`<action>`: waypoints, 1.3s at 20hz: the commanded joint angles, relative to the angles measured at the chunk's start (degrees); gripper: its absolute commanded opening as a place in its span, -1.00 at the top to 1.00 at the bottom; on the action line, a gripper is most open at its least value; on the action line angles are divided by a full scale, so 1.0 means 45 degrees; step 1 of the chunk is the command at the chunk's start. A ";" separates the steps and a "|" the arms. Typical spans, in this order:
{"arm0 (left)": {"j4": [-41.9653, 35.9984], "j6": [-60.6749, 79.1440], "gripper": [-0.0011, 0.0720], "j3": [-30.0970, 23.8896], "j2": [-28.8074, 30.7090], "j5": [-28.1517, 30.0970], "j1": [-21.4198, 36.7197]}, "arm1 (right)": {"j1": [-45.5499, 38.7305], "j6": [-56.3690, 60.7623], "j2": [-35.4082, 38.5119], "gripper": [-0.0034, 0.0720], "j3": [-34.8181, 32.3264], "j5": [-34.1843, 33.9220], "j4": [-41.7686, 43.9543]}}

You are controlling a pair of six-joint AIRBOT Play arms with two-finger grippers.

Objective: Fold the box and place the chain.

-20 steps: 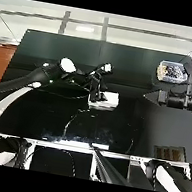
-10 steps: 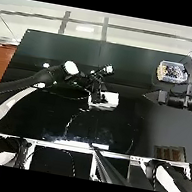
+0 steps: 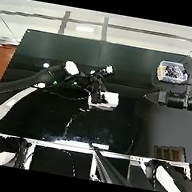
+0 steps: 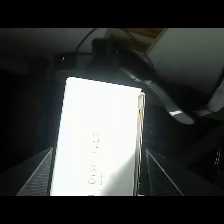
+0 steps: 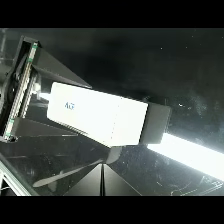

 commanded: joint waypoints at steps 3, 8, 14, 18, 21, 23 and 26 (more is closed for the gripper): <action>0.0316 0.0000 -0.96 0.0010 -0.0010 -0.0194 -0.0010 | -0.0010 0.0005 0.0010 0.86 0.0005 0.0000 -0.0015; 0.0661 0.0005 -0.96 0.0010 -0.0010 -0.0359 -0.0010 | -0.0010 0.0005 0.0010 0.86 0.0005 0.0000 -0.0015; 0.0840 0.0102 -0.96 0.0010 -0.0010 -0.0364 -0.0015 | -0.0010 0.0010 0.0010 0.86 0.0000 0.0000 -0.0015; 0.1331 0.0097 -0.96 0.0010 -0.0010 -0.0355 -0.0015 | -0.0010 0.0010 0.0010 0.86 0.0000 0.0005 -0.0015; 0.2589 0.0083 -0.96 0.0010 -0.0034 -0.0296 -0.0257 | -0.0010 0.0010 0.0010 0.86 0.0000 0.0005 -0.0015; 0.3079 0.0083 -0.96 0.0010 -0.0092 0.0403 -0.0544 | -0.0010 0.0015 0.0010 0.86 0.0000 0.0000 -0.0015; 0.2909 0.0039 -0.96 0.0058 -0.0233 0.2171 -0.1141 | -0.0010 0.0015 0.0010 0.86 0.0000 0.0000 -0.0015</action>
